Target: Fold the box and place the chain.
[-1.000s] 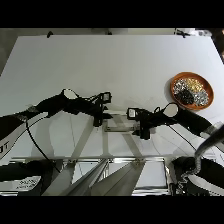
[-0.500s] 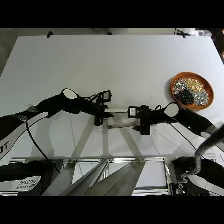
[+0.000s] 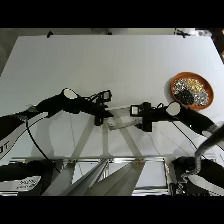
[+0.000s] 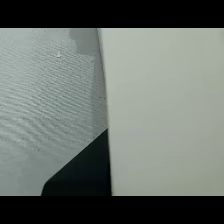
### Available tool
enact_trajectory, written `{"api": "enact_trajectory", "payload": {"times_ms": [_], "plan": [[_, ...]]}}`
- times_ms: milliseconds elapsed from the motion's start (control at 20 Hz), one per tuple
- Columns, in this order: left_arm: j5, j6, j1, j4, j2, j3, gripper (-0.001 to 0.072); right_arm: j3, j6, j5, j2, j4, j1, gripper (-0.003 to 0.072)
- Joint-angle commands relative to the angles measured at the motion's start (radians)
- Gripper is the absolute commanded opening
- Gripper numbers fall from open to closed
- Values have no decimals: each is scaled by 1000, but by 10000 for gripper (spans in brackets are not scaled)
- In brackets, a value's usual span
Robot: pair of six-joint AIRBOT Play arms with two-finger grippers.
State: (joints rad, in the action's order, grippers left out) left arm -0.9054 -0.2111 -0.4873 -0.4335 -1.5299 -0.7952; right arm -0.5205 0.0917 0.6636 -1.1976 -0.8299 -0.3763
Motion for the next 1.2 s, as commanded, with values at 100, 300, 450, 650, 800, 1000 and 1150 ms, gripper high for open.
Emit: {"api": "enact_trajectory", "payload": {"times_ms": [100,300,450,650,800,1000,1150], "plan": [[-4,-2,0,-2,0,0,12,-2,23,42,0,77,10,715],[-4,-2,0,-2,0,0,12,-17,50,132,0,93,73,715],[-4,-2,0,-2,0,0,12,-17,116,150,-9,112,111,715],[-5,-2,0,-2,0,0,12,-32,218,185,-51,167,123,715],[-5,-2,0,-2,0,0,12,-58,252,191,-87,181,127,715],[-4,-2,0,-2,0,0,12,-66,284,215,-90,188,138,715],[-4,-2,0,-2,0,0,12,-66,311,223,-91,209,134,715]]}}
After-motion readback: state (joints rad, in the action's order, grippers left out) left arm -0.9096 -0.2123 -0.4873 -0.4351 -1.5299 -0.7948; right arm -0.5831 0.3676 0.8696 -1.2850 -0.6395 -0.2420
